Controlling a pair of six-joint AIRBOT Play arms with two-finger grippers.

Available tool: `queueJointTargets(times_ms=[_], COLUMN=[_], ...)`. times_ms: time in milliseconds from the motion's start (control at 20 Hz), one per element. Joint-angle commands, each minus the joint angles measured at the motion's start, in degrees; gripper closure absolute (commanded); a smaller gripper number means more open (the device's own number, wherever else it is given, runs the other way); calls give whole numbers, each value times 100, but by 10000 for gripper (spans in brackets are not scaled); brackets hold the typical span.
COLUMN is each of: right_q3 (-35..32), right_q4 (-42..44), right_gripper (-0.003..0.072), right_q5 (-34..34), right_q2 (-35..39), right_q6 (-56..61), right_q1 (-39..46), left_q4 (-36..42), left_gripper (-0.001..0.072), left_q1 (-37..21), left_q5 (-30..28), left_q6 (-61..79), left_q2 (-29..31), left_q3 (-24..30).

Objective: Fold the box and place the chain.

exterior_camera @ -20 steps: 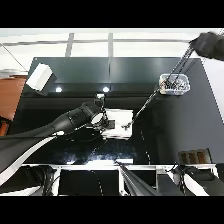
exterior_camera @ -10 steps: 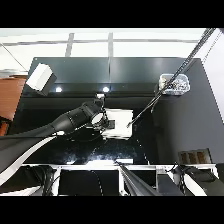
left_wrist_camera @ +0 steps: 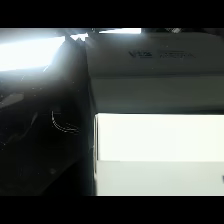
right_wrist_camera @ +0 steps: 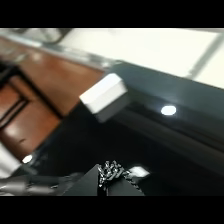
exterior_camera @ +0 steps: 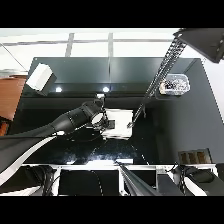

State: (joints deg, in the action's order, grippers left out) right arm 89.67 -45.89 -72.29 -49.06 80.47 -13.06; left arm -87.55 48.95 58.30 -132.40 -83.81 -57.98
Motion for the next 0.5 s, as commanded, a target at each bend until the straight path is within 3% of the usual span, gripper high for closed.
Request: queueJointTargets(times_ms=[0,450], right_q3=[7,7], right_q4=[299,273], right_gripper=[656,657], right_q5=[111,289], right_q2=[-13,-13], right_q6=[-17,-15], right_q1=[-507,-898], left_q4=[-2,0], left_gripper=[679,679], left_q1=[-2,0], left_q5=[2,24], left_q6=[0,0], left_q2=[0,0], left_q3=[2,2])
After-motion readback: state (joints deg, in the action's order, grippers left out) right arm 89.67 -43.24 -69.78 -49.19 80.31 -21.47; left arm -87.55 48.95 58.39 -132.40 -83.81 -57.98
